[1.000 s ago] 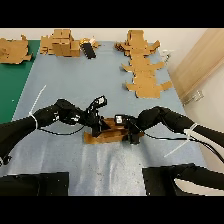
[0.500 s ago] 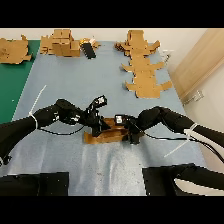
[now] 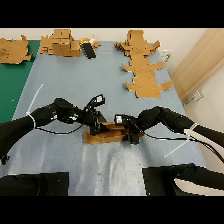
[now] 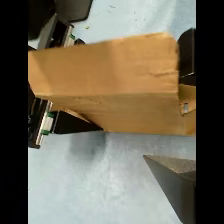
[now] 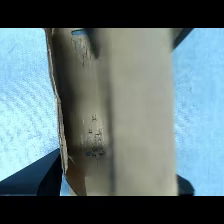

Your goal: Fold the box.

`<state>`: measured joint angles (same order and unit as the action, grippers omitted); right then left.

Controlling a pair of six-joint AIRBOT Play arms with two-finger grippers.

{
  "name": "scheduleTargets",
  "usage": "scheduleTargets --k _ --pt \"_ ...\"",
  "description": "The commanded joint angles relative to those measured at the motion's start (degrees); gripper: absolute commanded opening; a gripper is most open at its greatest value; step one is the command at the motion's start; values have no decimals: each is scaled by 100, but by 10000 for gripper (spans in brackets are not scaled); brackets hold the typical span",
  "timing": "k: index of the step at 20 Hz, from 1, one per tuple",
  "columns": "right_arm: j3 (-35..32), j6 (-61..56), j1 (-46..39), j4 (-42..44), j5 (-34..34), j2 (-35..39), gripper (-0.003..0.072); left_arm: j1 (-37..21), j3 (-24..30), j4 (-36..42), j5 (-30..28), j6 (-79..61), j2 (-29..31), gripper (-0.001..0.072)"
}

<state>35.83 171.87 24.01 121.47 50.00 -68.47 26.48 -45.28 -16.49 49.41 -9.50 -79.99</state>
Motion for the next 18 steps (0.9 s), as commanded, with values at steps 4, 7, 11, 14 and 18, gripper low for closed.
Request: scheduleTargets --k 4,7,11,14,18 --pt "2 0 4 0 -2 -4 453 -726 -2 -2166 348 2013 999 492" --pt "2 2 4 2 -2 -4 453 -737 -2 -3189 1539 3248 1488 73" --pt "2 2 4 2 9 -4 453 -142 44 -3213 2448 5567 1541 11" --pt "4 2 4 2 17 -4 453 741 46 -2951 2201 6030 1412 12" --pt "2 2 4 0 70 -4 453 1526 46 -1657 933 6026 1215 12"
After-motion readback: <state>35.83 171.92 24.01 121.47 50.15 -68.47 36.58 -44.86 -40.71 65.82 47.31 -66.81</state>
